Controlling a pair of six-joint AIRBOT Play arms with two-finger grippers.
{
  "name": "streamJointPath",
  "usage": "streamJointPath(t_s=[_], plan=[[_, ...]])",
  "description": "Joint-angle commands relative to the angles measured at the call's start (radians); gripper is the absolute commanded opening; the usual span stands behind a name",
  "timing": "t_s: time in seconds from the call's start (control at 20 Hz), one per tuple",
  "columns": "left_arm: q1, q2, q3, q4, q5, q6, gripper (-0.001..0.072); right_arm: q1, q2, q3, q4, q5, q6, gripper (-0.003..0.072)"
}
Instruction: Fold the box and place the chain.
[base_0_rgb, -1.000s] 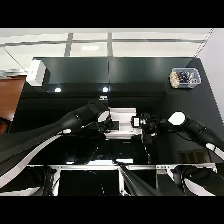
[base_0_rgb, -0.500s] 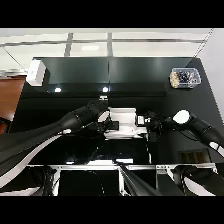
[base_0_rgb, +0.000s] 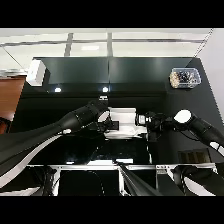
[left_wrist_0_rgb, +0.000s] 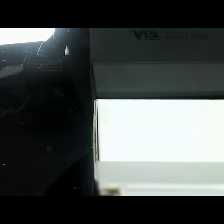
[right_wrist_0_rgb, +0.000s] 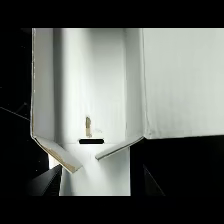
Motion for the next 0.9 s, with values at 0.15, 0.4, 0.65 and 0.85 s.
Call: streamJointPath(t_s=[0.15, 0.4, 0.65, 0.85], plan=[[0.000, 0.000, 0.000, 0.000, 0.000, 0.000, 0.0027, 0.000, 0.000, 0.000, 0.040, 0.016, -0.008, 0.0566], [0.000, 0.000, 0.000, 0.000, 0.001, 0.000, 0.0027, 0.000, 0.000, -0.001, 0.060, 0.025, -0.008, 0.0368], [0.000, 0.000, 0.000, 0.000, 0.001, 0.000, 0.0027, 0.000, -0.003, -0.001, 0.082, 0.051, -0.008, 0.0248], [0.000, 0.000, 0.000, 0.000, 0.001, 0.000, 0.0027, 0.009, -0.016, -0.001, 0.135, 0.045, -0.008, 0.0248]])
